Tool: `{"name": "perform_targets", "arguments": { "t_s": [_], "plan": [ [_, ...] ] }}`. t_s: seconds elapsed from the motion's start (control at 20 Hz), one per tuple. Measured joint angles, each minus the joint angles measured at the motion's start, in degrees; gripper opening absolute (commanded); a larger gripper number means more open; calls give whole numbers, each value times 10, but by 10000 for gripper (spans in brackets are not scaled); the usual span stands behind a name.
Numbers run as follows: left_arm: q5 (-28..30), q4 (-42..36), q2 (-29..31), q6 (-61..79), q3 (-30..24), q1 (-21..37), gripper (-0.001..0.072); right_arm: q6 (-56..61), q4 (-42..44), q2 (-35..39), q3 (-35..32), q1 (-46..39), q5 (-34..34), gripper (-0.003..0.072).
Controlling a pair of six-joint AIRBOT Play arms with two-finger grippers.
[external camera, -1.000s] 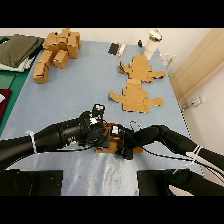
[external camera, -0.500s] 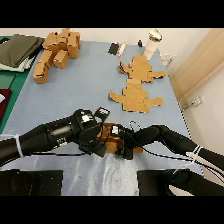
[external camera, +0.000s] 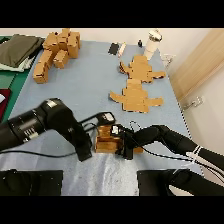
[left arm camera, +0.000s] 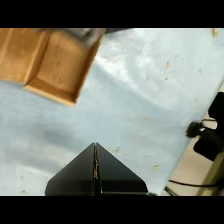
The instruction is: Fold the box.
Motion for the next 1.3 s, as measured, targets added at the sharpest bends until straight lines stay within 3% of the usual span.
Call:
{"name": "perform_targets", "arguments": {
  "t_s": [0.05,0.1,0.25,0.45,0.75,1.3],
  "plan": [
    [10,-29,6,70,-21,44,394,0,0,0,0,0,0,530],
    [25,-60,10,129,-42,84,703,0,0,0,0,0,0,530],
    [118,-156,16,289,-113,192,718,0,0,0,0,0,0,530],
    [199,-266,18,538,-194,251,718,0,0,0,0,0,0,530],
    [242,-403,-28,788,-264,227,718,0,0,0,0,0,0,530],
    [301,-455,-80,849,-263,181,718,0,0,0,0,0,0,530]
  ]
}}
